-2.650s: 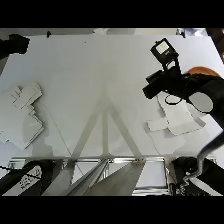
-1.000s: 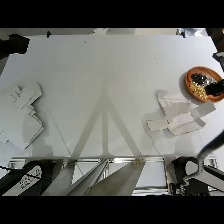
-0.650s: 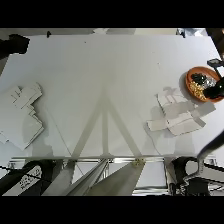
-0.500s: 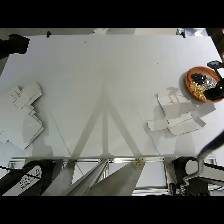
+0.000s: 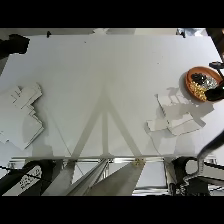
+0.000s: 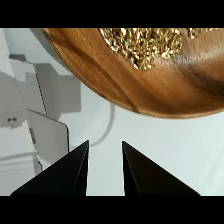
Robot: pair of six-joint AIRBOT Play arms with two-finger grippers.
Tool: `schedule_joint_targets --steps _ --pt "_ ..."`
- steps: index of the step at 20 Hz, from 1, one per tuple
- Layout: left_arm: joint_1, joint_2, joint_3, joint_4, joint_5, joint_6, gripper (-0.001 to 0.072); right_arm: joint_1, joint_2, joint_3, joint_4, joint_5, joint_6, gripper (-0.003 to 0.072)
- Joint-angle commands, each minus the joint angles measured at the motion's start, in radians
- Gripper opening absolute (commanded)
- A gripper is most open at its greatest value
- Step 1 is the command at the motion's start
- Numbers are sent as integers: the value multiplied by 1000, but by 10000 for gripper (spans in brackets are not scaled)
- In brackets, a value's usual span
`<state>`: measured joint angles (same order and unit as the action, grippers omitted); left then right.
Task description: Fold the box and place the chain.
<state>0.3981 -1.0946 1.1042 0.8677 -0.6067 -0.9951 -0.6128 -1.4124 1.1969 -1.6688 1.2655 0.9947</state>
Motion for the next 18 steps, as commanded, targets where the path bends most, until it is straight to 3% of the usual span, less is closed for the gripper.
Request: schedule_joint_targets --steps 1,7,13,16,18 --pt "0 1 0 0 0 0 694 -1 0 35 80 -2 -63 242" --pt "0 1 0 0 0 0 694 -2 0 36 71 42 -193 264" --pt "0 1 0 0 0 0 694 -32 0 36 28 103 -193 276" --pt "0 1 0 0 0 0 694 -81 0 35 58 116 -193 342" --pt "0 1 0 0 0 0 694 -105 -1 35 99 115 -216 342"
